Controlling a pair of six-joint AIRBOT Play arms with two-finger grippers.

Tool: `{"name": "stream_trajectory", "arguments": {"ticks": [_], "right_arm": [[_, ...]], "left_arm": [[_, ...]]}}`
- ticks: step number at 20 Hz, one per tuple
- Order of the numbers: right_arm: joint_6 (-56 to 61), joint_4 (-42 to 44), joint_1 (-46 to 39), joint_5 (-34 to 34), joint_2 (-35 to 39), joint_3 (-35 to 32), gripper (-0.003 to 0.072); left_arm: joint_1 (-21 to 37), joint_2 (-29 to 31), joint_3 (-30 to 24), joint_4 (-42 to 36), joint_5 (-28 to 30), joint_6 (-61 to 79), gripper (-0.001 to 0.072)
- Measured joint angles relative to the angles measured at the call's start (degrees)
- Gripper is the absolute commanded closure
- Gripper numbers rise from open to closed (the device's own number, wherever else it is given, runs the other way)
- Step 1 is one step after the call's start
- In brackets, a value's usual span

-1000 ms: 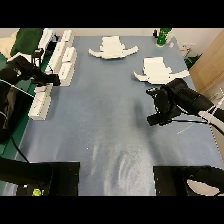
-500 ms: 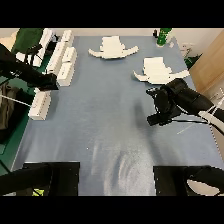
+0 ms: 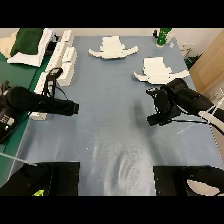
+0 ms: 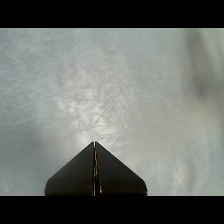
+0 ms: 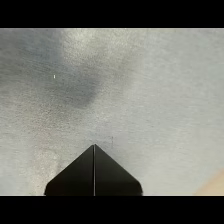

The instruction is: Fold the box.

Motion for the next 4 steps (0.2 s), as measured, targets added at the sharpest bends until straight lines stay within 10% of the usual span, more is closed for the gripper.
{"name": "stream_trajectory", "arguments": {"ticks": [4], "right_arm": [[0.00,0.00,0.00,0.00,0.00,0.00,0.0680]], "left_arm": [[-3.02,2.03,-4.02,-0.13,2.34,-1.70,0.0695]]}}
